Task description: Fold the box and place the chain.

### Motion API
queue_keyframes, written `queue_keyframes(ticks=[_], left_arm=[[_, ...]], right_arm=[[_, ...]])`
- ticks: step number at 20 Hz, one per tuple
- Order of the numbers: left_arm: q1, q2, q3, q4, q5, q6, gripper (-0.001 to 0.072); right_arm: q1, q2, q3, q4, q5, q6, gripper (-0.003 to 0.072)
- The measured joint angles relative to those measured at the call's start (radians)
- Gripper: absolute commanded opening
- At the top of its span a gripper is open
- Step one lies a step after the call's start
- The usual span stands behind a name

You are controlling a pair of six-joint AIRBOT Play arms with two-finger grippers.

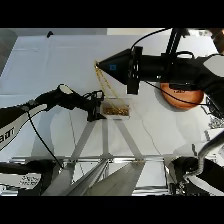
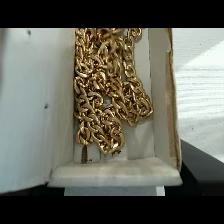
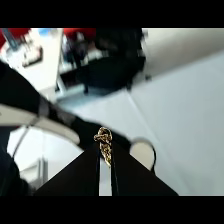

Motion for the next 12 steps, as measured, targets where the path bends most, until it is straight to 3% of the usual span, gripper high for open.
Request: queue_keyframes(ticks=[8, 12], left_arm=[[0.0, 0.0, 0.0, 0.0, 0.0, 0.0, 0.0404], [0.0, 0.0, 0.0, 0.0, 0.0, 0.0, 0.0404]], right_arm=[[0.0, 0.0, 0.0, 0.126, -0.02, -0.139, 0.0016], [0.0, -0.002, 0.0, 0.018, -0.072, -0.152, 0.0016]])
